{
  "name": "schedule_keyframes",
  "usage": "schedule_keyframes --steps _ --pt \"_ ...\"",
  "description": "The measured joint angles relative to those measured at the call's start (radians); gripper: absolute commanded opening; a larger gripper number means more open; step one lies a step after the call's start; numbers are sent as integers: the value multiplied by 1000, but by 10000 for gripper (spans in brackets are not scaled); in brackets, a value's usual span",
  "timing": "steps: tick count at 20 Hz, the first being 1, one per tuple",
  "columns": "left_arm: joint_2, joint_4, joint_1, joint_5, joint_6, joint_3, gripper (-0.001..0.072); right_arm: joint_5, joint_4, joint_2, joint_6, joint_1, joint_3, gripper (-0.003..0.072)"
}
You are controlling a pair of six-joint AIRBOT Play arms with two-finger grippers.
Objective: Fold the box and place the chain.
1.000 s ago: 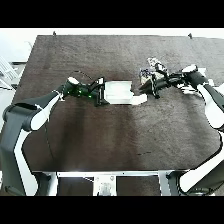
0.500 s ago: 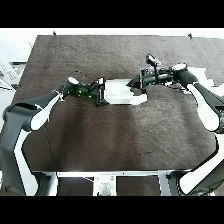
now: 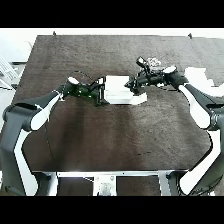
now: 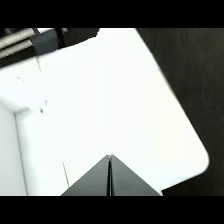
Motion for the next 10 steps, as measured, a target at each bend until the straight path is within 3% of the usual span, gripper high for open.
schedule_keyframes --steps 6,10 --pt "0 0 0 0 0 0 620 -16 -49 -13 22 5 34 10" --pt "0 0 0 0 0 0 620 -6 -59 43 21 5 65 8"
